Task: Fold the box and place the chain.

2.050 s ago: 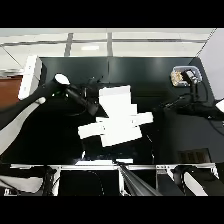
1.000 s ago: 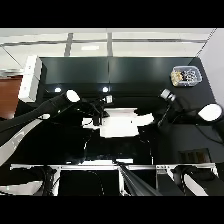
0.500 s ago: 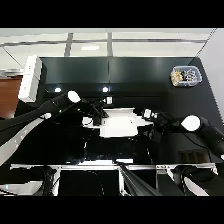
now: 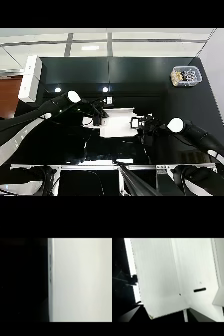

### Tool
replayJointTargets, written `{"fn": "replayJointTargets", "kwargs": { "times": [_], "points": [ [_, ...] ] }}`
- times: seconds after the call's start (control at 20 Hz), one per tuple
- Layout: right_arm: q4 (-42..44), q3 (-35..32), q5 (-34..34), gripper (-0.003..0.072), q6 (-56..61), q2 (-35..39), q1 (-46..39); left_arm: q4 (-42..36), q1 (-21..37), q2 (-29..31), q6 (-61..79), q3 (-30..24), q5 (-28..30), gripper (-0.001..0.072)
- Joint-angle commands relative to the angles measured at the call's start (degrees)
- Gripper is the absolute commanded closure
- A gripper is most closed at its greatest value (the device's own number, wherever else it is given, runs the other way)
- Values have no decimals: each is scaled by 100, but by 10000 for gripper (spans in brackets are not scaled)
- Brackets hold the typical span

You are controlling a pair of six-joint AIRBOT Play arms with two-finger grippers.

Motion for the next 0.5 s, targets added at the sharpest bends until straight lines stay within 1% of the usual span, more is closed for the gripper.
{"fn": "replayJointTargets", "kwargs": {
  "times": [0.0,0.25,0.45],
  "points": [
    [127,129,-179,61,-66,-98,109,9,-4,-2,0,-2,-20,687],
    [546,684,-157,61,-254,-96,-109,9,-2,-2,0,-2,-17,686],
    [758,732,-264,57,-400,-131,-173,9,-2,-2,0,-2,-20,686]
  ]
}}
